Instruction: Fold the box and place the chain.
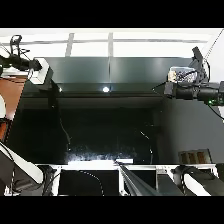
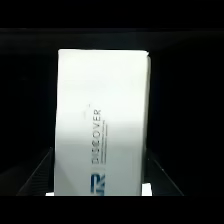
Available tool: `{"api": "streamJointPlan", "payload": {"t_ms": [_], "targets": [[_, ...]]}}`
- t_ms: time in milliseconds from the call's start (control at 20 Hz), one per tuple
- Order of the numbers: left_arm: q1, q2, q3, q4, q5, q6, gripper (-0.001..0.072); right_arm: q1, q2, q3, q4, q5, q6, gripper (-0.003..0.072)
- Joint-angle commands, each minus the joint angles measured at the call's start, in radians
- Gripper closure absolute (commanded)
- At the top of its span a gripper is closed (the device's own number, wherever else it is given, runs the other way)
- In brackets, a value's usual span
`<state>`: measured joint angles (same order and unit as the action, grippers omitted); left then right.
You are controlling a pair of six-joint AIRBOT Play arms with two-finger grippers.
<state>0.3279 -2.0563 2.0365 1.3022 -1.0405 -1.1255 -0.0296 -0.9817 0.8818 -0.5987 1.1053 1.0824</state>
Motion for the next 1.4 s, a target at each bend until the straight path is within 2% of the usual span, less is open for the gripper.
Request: {"api": "streamJointPlan", "payload": {"t_ms": [0,150,250,350,400,450,550,700,800,850,950,1050,1350], "targets": [[0.005,0.08,0.086,0.047,-0.23,-0.046,0.0007,0.0,0.0,0.001,0.001,0.0,0.002,0.0645],[0.008,0.244,0.021,0.039,-0.338,-0.149,0.0031,0.0,0.001,0.001,0.0,0.015,0.002,0.0644],[0.008,0.347,-0.051,-0.012,-0.432,-0.242,0.0484,-0.001,0.004,0.001,-0.017,0.025,0.002,0.0644],[-0.002,0.467,-0.186,-0.271,-0.452,-0.21,0.0497,0.0,0.024,0.001,-0.149,0.037,0.035,0.0645],[-0.021,0.543,-0.287,-0.373,-0.422,-0.167,0.0624,0.0,0.043,0.001,-0.244,0.045,0.099,0.0645],[-0.054,0.638,-0.412,-0.432,-0.365,-0.105,0.0683,0.0,0.069,0.0,-0.314,0.047,0.132,0.0645],[-0.155,0.881,-0.738,-0.436,-0.188,-0.028,0.0683,0.0,0.162,-0.036,-0.392,-0.002,0.142,0.0646],[-0.294,1.243,-1.219,-0.348,0.097,-0.023,0.0683,0.0,0.328,-0.207,-0.428,-0.162,0.168,0.0645],[-0.325,1.44,-1.454,-0.341,0.212,-0.056,0.0684,0.0,0.357,-0.287,-0.43,-0.258,0.167,0.0645],[-0.322,1.514,-1.53,-0.334,0.217,-0.085,0.0684,0.0,0.354,-0.298,-0.432,-0.257,0.167,0.0645],[-0.31,1.601,-1.606,-0.297,0.204,-0.094,0.0683,0.0,0.354,-0.3,-0.456,-0.229,0.167,0.0647],[-0.308,1.641,-1.614,-0.254,0.208,-0.094,0.0682,0.0,0.354,-0.3,-0.45,-0.219,0.167,0.0647],[-0.308,1.659,-1.614,-0.259,0.225,-0.094,0.0681,0.0,0.354,-0.3,-0.45,-0.219,0.167,0.0647]]}}
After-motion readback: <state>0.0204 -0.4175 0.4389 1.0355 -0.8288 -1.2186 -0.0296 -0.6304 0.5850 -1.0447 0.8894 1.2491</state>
